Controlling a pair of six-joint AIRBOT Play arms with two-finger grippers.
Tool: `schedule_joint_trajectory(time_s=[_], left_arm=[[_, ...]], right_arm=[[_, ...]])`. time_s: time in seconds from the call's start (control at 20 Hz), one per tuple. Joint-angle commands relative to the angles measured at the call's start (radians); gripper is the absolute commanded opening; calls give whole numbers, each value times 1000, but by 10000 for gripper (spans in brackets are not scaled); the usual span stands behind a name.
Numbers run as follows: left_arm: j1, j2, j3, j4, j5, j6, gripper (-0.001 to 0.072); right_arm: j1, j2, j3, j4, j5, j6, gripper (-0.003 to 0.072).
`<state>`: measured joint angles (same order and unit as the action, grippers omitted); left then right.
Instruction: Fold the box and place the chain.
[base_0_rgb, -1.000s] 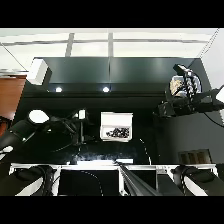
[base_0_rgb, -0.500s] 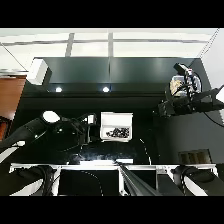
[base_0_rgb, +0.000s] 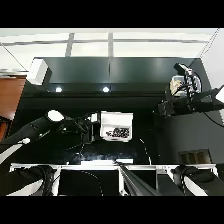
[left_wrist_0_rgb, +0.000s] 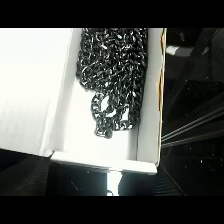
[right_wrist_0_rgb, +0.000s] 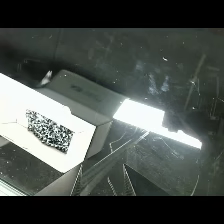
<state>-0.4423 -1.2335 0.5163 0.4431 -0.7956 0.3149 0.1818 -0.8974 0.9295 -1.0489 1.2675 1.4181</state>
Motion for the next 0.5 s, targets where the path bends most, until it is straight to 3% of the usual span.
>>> schedule_joint_trajectory(time_s=[0.0, 0.2, 0.25, 0.35, 0.45], left_arm=[[-7, -9, 8, 6, -10, 0, 700], [-8, -9, 8, 24, -24, -1, 686], [-8, -9, 8, 24, -23, -6, 658], [-14, -9, 8, 27, -23, -12, 459], [-29, -9, 8, 28, -12, -23, 459]], right_arm=[[0, 0, -21, -4, -20, 0, 317], [3, -3, -117, 5, -193, 10, 318], [9, -16, -135, 5, -243, 32, 318], [15, -84, -136, 51, -303, 58, 318], [25, -166, -130, 145, -394, 28, 324]])
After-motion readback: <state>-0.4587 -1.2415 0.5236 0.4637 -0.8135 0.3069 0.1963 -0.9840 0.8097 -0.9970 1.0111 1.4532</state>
